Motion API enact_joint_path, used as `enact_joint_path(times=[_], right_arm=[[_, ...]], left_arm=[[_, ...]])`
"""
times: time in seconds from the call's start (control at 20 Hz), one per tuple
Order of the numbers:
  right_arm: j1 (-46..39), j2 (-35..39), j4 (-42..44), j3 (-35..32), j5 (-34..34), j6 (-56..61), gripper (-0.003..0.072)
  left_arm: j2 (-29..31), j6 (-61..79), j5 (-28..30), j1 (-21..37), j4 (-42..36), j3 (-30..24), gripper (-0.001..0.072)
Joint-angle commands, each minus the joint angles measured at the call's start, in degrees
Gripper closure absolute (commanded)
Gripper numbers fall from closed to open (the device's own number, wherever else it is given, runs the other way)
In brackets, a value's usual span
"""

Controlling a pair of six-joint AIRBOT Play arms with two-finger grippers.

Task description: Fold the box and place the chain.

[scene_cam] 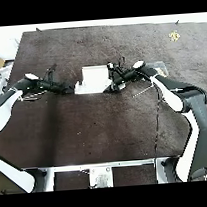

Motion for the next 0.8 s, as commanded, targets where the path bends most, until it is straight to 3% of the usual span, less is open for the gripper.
enact_joint_path(times=[0.0,0.75], right_arm=[[0.04,-0.02,0.02,0.0,0.02,0.0,0.0248],[0.04,-0.02,0.02,0.0,0.02,0.0,0.0248]], left_arm=[[-0.04,0.0,-2.93,1.7,0.55,1.62,0.0701],[-4.11,-2.34,2.08,0.09,-0.92,1.62,0.0701]])
